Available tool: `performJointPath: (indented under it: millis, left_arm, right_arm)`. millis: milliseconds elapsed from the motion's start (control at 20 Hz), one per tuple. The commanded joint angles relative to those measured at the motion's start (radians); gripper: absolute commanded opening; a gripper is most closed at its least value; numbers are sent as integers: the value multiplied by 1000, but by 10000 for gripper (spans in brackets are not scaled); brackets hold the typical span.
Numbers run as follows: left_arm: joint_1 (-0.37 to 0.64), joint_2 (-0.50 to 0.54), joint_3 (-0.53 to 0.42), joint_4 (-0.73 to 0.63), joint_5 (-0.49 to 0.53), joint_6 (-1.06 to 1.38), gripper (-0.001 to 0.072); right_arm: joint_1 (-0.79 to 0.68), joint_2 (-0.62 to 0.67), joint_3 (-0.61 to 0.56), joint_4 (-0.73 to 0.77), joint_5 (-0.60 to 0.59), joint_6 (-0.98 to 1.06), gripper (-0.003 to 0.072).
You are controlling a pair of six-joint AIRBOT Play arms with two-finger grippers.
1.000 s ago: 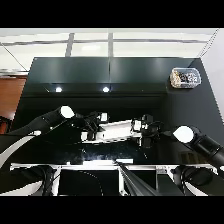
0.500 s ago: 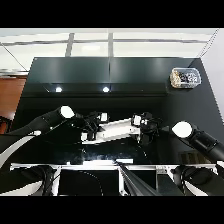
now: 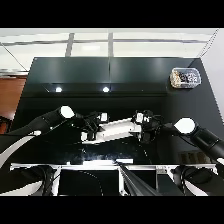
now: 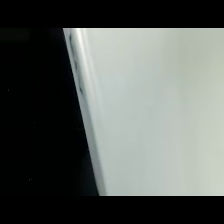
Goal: Fold the box and place the chain.
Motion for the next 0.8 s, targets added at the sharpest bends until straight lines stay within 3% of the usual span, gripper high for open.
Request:
performJointPath:
  millis: [0,400,750]
  left_arm:
    - [0,0,0,0,0,0,26]
    - [0,0,0,0,1,0,26]
    - [0,0,0,0,1,0,26]
  right_arm:
    - [-3,-24,1,55,1,-48,608]
    - [-4,-58,2,114,14,-108,608]
    - [-3,-110,2,87,106,-117,608]
